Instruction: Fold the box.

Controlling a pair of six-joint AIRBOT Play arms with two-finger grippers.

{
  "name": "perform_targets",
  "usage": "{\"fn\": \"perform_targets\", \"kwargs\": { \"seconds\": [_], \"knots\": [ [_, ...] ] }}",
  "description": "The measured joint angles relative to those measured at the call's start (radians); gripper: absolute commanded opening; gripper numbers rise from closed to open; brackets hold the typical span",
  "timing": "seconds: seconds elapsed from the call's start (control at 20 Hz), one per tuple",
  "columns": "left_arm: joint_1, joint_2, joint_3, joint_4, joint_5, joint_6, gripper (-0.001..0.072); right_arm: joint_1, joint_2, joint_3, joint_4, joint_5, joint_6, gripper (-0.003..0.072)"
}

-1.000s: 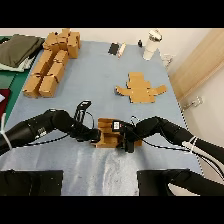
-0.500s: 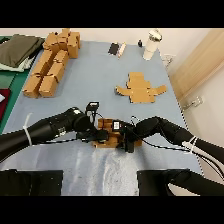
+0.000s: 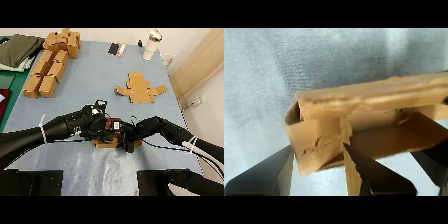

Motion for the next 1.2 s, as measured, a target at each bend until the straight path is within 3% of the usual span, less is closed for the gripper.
{"fn": "perform_targets", "kwargs": {
  "seconds": [0.55, 1.2],
  "knots": [
    [0.045, 0.011, 0.025, 0.005, -0.057, 0.007, 0.0480, 0.000, 0.000, 0.000, 0.000, 0.000, 0.000, 0.0439],
    [0.070, -0.123, 0.025, -0.084, -0.023, 0.027, 0.0457, 0.000, 0.000, 0.000, 0.000, 0.000, 0.000, 0.0439]
  ]
}}
